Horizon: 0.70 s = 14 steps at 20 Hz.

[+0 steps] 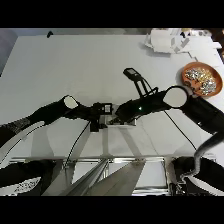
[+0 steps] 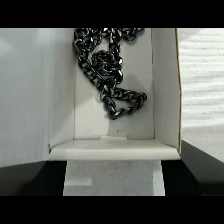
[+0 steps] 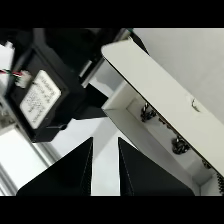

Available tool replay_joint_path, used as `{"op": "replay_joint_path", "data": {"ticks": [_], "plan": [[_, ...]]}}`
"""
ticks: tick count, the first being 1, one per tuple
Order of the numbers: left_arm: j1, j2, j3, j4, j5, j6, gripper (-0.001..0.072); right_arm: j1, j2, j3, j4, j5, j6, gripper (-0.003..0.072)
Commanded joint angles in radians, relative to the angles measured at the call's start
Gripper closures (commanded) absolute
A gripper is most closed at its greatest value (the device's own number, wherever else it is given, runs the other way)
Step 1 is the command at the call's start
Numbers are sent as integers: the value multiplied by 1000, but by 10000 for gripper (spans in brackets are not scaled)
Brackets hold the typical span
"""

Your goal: Fold the box and place the chain.

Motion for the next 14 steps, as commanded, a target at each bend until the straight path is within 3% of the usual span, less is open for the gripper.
{"op": "replay_joint_path", "data": {"ticks": [1,4,7,8,10,14], "plan": [[0,0,0,0,0,0,499,-87,60,76,-29,76,-3,515],[0,0,0,0,0,0,499,-239,86,113,-192,143,45,520],[0,0,0,0,0,0,499,-370,52,97,-452,180,154,508],[0,0,0,0,0,0,499,-408,24,84,-481,182,158,502],[0,0,0,1,0,0,499,-453,-48,59,-481,175,158,371],[0,0,0,0,0,0,499,-457,-208,51,-481,113,154,366]]}}
